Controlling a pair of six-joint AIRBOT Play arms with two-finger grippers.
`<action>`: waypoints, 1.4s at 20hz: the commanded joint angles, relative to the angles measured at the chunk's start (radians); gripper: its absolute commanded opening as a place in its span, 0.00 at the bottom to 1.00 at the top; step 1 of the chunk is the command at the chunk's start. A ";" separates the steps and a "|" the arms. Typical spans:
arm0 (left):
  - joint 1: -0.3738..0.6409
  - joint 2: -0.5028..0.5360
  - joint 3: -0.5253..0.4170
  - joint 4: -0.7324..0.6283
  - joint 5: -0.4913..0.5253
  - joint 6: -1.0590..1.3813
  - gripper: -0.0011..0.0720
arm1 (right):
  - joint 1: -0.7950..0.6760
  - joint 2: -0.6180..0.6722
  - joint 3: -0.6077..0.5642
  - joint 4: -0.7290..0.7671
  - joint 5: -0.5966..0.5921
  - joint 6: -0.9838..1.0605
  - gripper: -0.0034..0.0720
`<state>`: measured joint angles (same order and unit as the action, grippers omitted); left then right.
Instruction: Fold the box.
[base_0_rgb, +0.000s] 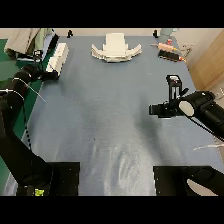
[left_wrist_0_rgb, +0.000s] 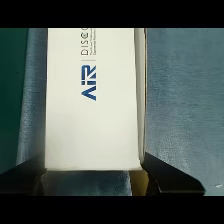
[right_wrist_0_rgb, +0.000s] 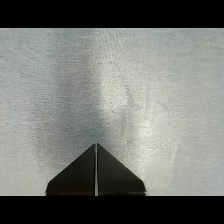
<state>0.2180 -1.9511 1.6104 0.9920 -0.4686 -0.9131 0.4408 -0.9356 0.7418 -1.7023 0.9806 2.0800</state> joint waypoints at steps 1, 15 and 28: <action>0.000 -0.002 0.003 0.000 0.016 0.000 0.66 | 0.001 0.000 0.001 0.000 0.001 0.000 0.08; 0.000 -0.031 0.003 0.001 -0.037 0.000 0.81 | 0.001 -0.045 0.001 0.020 -0.014 0.000 0.08; 0.060 0.154 0.005 0.192 -0.364 -0.004 0.96 | 0.001 -0.056 0.001 0.023 -0.014 -0.002 0.08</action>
<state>0.2638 -1.8660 1.6127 1.1385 -0.7280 -0.9211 0.4412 -0.9913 0.7418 -1.6791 0.9665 2.0792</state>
